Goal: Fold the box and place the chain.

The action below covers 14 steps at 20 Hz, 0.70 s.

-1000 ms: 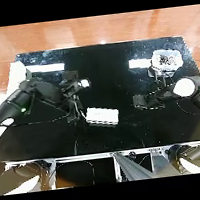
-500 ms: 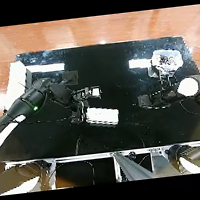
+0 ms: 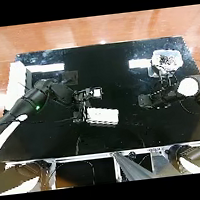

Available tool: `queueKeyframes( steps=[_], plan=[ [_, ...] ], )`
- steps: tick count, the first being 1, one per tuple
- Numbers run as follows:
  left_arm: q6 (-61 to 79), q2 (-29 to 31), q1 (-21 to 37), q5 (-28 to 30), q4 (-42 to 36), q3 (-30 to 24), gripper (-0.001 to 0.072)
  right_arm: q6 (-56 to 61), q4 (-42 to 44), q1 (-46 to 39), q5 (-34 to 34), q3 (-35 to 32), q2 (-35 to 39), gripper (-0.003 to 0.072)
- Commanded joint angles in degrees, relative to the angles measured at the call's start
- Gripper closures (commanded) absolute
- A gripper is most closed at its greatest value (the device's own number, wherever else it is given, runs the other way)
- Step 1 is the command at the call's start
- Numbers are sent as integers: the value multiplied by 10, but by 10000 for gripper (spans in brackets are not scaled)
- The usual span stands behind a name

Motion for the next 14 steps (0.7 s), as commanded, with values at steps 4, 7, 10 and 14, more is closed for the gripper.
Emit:
queueKeyframes(
  steps=[4,7,10,14],
  plan=[
    [3,-22,-17,-13,-1,0,84,0,0,0,-5,0,0,654],
    [2,-28,-19,-2,0,0,86,0,0,0,-9,0,0,654],
    [0,-28,-19,-1,0,0,101,0,0,0,-12,0,0,654],
    [-11,-33,-19,-1,0,0,101,0,0,0,-17,0,0,654]
  ],
)
